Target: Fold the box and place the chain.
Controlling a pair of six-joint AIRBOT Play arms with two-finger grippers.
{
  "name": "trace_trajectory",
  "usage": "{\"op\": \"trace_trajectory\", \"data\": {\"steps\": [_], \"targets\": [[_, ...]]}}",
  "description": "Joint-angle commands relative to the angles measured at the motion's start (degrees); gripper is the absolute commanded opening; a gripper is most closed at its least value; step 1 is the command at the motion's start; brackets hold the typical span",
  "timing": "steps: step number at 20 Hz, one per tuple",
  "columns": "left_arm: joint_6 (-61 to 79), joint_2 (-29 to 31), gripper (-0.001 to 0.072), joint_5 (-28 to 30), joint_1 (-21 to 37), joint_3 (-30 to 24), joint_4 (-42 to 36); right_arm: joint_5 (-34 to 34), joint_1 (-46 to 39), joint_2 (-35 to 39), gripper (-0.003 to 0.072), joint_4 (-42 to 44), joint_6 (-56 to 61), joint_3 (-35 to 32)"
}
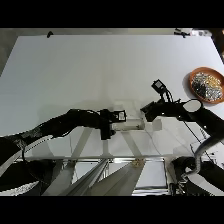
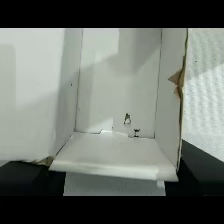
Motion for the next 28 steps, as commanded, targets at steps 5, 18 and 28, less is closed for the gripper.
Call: {"op": "trace_trajectory", "data": {"steps": [5, 18, 28], "targets": [[0.13, 0.04, 0.0254, 0.07, 0.00, -0.02, 0.04, 5.07, 0.00, -1.73, 0.0017, -4.07, 3.17, 0.15], [0.13, 0.04, 0.0254, 0.07, 0.00, -0.02, 0.04, 26.95, 0.00, 17.40, 0.0017, -38.82, 1.86, 5.31], [0.13, 0.04, 0.0254, 0.04, 0.00, -0.02, 0.04, 25.81, 0.00, 12.11, 0.0094, -23.10, -32.15, 3.98]]}}
